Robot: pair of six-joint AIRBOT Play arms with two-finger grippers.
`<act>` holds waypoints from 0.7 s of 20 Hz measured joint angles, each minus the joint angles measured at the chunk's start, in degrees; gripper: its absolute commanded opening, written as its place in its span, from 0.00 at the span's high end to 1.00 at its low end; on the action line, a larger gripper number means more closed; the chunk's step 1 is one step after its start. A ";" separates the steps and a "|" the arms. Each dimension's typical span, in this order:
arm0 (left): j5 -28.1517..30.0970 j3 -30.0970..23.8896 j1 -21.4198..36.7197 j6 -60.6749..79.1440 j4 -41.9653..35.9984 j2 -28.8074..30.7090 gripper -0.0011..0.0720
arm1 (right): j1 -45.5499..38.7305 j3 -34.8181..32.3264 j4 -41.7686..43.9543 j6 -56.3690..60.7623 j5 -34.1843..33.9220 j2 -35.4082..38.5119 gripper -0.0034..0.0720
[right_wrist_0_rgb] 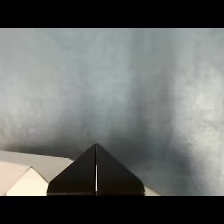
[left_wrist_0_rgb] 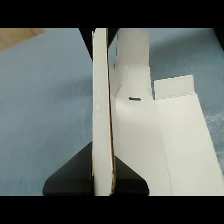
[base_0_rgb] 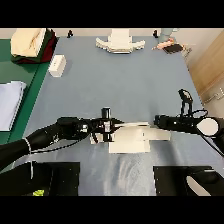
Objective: Fold the box.
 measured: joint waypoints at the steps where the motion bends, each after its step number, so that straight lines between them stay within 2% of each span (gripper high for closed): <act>1: 0.17 -0.48 -0.04 1.25 -0.50 -0.07 0.97 | 0.00 0.00 0.15 0.20 -1.16 0.59 0.95; 6: 1.18 -2.12 -2.23 9.11 -6.23 -2.54 0.97 | 0.00 0.02 0.66 0.66 -4.42 2.86 0.95; 14: 3.82 -2.73 -6.16 11.87 -10.91 -5.92 0.97 | 0.00 0.07 0.76 0.76 -5.51 3.63 0.95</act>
